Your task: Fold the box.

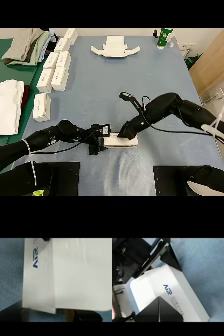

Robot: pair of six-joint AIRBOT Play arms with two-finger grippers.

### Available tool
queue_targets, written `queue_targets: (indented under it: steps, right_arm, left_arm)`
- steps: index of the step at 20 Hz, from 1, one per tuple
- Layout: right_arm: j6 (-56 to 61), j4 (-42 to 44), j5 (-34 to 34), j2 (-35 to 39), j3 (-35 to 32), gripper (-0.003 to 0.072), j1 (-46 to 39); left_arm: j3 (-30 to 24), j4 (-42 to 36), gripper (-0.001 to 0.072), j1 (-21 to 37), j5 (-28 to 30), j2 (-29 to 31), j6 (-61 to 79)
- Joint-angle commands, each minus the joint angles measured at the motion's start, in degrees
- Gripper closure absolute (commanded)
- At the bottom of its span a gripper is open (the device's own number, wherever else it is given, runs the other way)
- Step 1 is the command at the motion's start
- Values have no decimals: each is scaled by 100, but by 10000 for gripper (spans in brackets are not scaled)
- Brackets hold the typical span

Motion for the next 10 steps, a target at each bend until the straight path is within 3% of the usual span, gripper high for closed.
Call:
queue_targets:
  steps: [1, 5, 10]
  right_arm:
    - [-258, -201, 1108, 616, -621, 682, 599]
    - [-348, -516, 2205, 1021, -1182, 682, 1290]
    - [-350, -1587, 3047, 1458, -1207, 681, 1801]
  left_arm:
    - [4, 0, 243, -2, 0, 0, 2]
    - [4, 0, 244, -2, 2, 0, 2]
    - [4, 0, 244, -2, 0, 0, 2]
